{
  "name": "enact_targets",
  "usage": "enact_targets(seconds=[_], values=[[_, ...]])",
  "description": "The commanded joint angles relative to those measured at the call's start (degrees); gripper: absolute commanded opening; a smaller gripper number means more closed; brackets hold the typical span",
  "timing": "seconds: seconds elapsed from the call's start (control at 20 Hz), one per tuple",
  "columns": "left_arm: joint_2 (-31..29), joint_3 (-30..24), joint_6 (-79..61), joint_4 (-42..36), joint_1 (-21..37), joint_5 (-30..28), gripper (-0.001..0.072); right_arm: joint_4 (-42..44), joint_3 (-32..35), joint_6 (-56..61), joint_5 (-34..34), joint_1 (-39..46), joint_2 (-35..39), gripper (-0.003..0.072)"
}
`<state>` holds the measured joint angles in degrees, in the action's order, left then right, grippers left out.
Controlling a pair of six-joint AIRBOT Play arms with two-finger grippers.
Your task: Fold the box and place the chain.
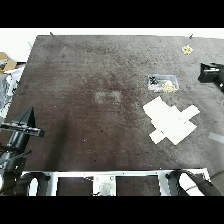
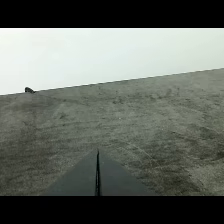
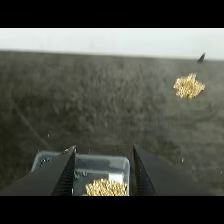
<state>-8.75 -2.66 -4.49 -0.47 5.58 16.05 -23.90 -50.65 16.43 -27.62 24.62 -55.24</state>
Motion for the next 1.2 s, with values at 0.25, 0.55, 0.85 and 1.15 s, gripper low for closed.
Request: enact_targets(seconds=[0.25,0.55,0.85,1.15], values=[[0.0,0.0,0.0,0.0,0.0,0.0,0.0012,-47.2,-39.4,23.9,-50.6,12.3,-35.2,0.0476],[0.0,0.0,0.0,0.0,0.0,0.0,0.0012,-49.4,-40.5,19.3,-58.1,12.2,-44.7,0.0475],[0.0,0.0,0.0,0.0,0.0,0.0,0.0012,-47.0,-38.6,14.9,-63.5,12.2,-48.5,0.0436],[0.0,0.0,0.0,0.0,0.0,0.0,0.0012,-43.6,-33.2,5.3,-63.1,11.8,-49.6,0.0401]])
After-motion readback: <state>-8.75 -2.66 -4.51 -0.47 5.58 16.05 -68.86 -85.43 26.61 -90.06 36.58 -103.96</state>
